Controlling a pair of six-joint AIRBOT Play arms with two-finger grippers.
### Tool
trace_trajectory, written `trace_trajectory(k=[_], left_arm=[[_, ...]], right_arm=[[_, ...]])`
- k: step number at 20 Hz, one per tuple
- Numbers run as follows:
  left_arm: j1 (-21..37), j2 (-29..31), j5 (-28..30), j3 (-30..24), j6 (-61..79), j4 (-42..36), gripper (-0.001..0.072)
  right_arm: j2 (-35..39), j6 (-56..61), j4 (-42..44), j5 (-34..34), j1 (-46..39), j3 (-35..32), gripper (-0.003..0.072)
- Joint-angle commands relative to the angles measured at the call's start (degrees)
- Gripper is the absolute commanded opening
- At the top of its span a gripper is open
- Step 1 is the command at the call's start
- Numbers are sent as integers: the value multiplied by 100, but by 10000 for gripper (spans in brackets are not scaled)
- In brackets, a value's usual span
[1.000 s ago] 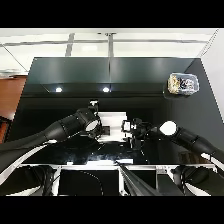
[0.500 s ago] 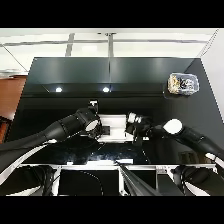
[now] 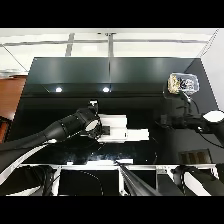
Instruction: Fold the box and place the chain.
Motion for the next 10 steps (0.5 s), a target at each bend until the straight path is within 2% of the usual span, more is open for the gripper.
trace_trajectory(k=[1, 6, 10], left_arm=[[-2, -4, 2, -2, 0, 0, 29], [-2, -4, 4, -2, 0, 0, 29], [-2, -4, 4, -2, 0, 0, 29]], right_arm=[[-170, 1027, -330, 643, -723, -260, 7], [-1123, 756, 415, 603, 385, -520, 7], [-1611, -76, 1810, 334, 1202, -518, 8]])
